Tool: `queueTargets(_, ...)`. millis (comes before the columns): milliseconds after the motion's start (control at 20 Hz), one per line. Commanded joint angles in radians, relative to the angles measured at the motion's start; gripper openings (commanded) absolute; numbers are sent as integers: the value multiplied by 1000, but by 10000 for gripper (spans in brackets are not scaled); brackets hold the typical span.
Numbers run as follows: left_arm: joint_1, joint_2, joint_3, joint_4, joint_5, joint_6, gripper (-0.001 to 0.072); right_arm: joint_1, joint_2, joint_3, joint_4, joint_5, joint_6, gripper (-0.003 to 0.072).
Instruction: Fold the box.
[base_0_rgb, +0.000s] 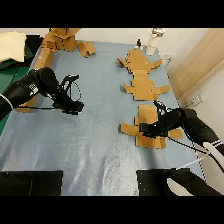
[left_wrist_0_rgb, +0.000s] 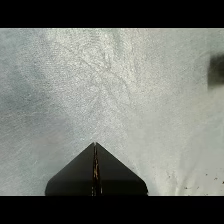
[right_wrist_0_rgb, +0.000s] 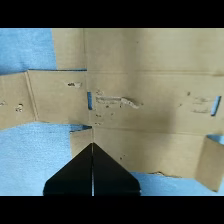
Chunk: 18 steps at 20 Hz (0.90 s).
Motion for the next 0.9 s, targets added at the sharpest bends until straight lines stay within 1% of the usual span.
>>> queueTargets(0, 1, -1, 1, 0, 0, 0, 12, 1, 0, 0, 0, 0, 0, 3)
queueTargets(300, 1, -1, 1, 0, 0, 0, 13, 1, 0, 0, 0, 2, 0, 3)
queueTargets(500, 1, -1, 1, 0, 0, 0, 13, 1, -1, 0, -3, 55, 0, 3)
queueTargets(700, 1, -1, 1, 0, 2, 0, 12, 1, -1, 0, 0, 60, 0, 3)
queueTargets(850, 1, -1, 1, -3, 56, 0, 13, 1, -1, 0, 24, 72, 4, 3)
